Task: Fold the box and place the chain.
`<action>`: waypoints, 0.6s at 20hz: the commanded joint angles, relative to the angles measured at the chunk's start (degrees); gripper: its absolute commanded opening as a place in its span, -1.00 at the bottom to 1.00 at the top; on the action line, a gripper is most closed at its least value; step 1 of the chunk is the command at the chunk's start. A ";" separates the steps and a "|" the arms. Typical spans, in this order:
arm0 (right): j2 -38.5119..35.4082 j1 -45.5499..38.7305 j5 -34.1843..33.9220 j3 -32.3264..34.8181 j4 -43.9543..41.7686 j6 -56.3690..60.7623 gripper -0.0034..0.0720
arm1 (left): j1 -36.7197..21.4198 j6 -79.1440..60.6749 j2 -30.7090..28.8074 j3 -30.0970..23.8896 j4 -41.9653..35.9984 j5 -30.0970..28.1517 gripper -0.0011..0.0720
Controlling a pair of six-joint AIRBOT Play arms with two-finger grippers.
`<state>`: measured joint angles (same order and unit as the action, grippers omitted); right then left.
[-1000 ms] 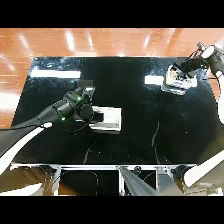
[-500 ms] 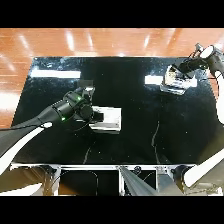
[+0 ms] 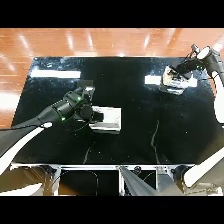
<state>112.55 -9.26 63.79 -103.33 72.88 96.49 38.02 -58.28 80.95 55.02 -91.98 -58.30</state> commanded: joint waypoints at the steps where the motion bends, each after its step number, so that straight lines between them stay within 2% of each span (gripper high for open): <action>1: -1.11 -0.11 1.14 -0.04 0.26 -0.98 -0.85 | 0.00 -0.02 0.04 -0.02 0.00 -0.04 -0.93; 12: -16.85 -2.71 1.64 -0.04 0.66 -2.73 -0.85 | 0.00 -0.02 0.04 -0.02 -0.02 -0.15 -0.93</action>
<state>100.09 -11.49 65.58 -103.31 73.56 95.00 38.02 -58.30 80.95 55.02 -91.98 -58.37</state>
